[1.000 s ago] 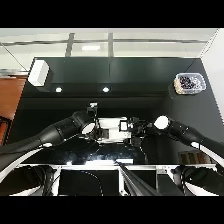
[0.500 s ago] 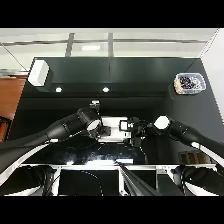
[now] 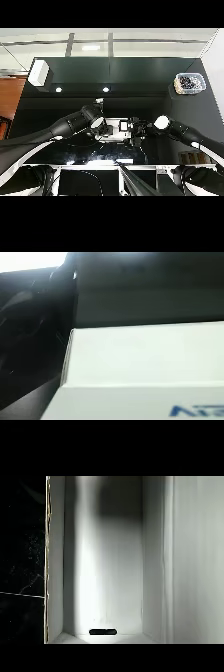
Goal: Fold the box and place the chain.
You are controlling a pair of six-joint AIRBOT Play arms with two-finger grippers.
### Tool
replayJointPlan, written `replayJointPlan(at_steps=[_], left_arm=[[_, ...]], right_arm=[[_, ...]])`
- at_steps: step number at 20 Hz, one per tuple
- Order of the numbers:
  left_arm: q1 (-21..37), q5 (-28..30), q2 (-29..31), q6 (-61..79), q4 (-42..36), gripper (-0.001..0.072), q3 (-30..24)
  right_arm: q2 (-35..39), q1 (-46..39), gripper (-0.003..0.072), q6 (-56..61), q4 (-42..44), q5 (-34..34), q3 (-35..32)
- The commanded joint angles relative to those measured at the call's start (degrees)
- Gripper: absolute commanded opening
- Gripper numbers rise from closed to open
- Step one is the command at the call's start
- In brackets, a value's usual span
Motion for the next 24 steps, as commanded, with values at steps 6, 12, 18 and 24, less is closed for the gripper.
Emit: replayJointPlan(at_steps=[6, 12, 18, 24], left_arm=[[0.0, -0.6, -0.1, -0.5, 0.5, 0.0027, 0.4], [0.1, -0.5, -0.1, -0.4, 0.8, 0.0027, 0.4], [0.1, -0.3, -0.1, -0.3, 1.6, 0.0028, 0.4], [0.0, -0.2, -0.1, -0.3, 1.6, 0.0028, 0.4]], right_arm=[[0.0, 0.1, 0.0193, 0.2, 0.2, 0.0, 0.0], [3.0, -0.1, 0.0648, 5.9, -1.0, -0.1, 0.3], [11.4, -2.6, 0.0646, 11.0, -11.8, 6.0, 0.2], [10.6, -2.4, 0.0635, 10.5, -12.7, 5.7, 0.1]])
